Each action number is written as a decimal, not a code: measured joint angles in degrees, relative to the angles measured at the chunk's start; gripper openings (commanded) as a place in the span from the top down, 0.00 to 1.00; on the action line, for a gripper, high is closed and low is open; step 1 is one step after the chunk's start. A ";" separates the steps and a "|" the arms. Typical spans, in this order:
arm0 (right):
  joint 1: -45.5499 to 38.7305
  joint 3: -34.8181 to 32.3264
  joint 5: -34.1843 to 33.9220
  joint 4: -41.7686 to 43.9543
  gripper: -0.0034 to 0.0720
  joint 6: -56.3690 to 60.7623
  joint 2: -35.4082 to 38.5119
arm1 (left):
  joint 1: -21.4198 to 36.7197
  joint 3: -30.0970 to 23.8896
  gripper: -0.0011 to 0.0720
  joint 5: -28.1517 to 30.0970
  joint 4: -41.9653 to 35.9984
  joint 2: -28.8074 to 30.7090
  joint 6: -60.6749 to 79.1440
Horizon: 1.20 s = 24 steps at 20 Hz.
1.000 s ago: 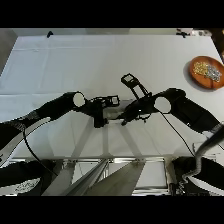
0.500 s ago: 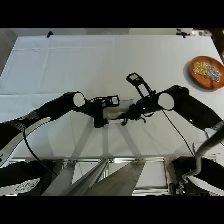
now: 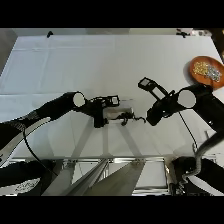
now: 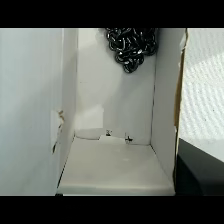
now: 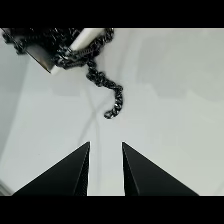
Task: Fold the box and place the chain.
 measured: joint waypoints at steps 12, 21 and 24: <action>-0.79 -5.60 -15.47 11.13 0.65 -34.80 -11.87 | 0.00 0.00 0.51 0.00 0.00 0.00 0.00; -0.79 -5.73 -16.83 17.22 0.66 -42.84 -15.26 | 0.02 0.00 0.51 0.00 0.00 0.00 0.00; -0.79 -5.77 -16.72 17.73 0.67 -43.34 -15.67 | 0.00 0.00 0.51 0.02 0.00 0.00 0.00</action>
